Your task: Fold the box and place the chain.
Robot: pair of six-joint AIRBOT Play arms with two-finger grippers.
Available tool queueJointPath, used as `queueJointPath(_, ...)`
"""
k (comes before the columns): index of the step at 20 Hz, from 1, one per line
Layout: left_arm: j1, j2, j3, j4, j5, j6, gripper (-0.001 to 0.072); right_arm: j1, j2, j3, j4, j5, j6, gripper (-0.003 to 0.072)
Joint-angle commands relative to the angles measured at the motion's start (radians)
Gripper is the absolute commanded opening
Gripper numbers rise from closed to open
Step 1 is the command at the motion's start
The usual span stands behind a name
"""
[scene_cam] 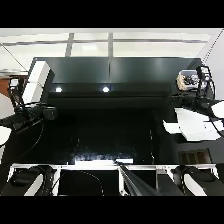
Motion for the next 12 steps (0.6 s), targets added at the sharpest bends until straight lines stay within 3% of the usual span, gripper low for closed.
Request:
queueJointPath(1, 0.000, 0.001, 0.000, 0.005, 0.095, 0.000, 0.0034, 0.000, 0.000, 0.000, 0.006, -0.017, 0.000, 0.0043)
queueJointPath(4, -0.001, 0.000, 0.000, -0.027, 0.196, -0.003, 0.0037, -0.001, 0.000, 0.000, 0.006, -0.100, 0.000, 0.0045)
queueJointPath(5, -0.002, 0.000, 0.000, -0.034, 0.230, -0.003, 0.0157, -0.001, 0.000, 0.000, 0.006, -0.124, 0.000, 0.0171)
queueJointPath(6, -0.004, -0.002, 0.000, -0.046, 0.253, -0.003, 0.0552, -0.001, 0.000, 0.000, -0.002, -0.140, 0.001, 0.0663)
queueJointPath(7, -0.004, -0.006, 0.000, -0.050, 0.275, -0.004, 0.0703, -0.002, 0.000, 0.000, -0.019, -0.153, 0.002, 0.0711)
queueJointPath(9, -0.004, -0.013, 0.000, -0.048, 0.286, -0.003, 0.0703, -0.074, 0.000, 0.014, -0.158, -0.133, 0.080, 0.0710)
queueJointPath(11, -0.004, -0.022, 0.000, -0.049, 0.283, -0.003, 0.0703, -0.291, -0.009, 0.018, -0.392, -0.131, 0.321, 0.0709)
queueJointPath(12, -0.004, -0.027, 0.000, -0.048, 0.285, -0.003, 0.0703, -0.430, -0.018, 0.018, -0.439, -0.132, 0.373, 0.0709)
